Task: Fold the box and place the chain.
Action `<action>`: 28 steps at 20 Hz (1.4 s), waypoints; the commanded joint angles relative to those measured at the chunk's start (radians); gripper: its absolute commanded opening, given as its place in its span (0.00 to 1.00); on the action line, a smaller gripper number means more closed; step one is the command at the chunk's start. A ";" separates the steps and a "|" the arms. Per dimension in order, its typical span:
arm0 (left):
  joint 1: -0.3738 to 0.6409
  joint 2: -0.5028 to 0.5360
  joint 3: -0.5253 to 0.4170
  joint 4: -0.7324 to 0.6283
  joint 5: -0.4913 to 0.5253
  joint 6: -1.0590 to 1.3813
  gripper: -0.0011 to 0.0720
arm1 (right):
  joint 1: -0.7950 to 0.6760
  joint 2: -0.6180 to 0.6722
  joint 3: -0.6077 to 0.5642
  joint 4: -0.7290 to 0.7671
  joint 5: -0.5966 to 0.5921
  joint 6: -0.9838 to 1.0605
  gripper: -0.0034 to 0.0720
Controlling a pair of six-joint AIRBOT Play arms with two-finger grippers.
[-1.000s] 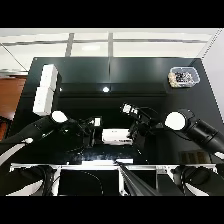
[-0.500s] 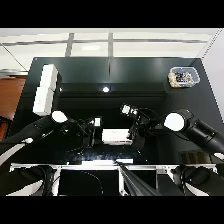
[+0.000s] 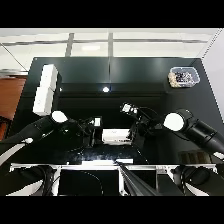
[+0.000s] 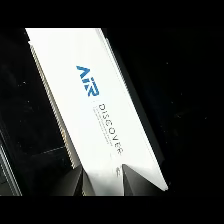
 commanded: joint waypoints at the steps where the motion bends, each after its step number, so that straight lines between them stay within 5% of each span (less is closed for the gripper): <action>1: 0.000 0.000 0.000 0.000 0.001 0.002 0.52 | 0.004 -0.003 0.000 -0.012 -0.003 0.032 0.40; 28: 0.000 0.000 0.000 0.000 0.001 0.002 0.52 | 0.048 -0.003 0.001 -0.045 0.047 0.127 0.40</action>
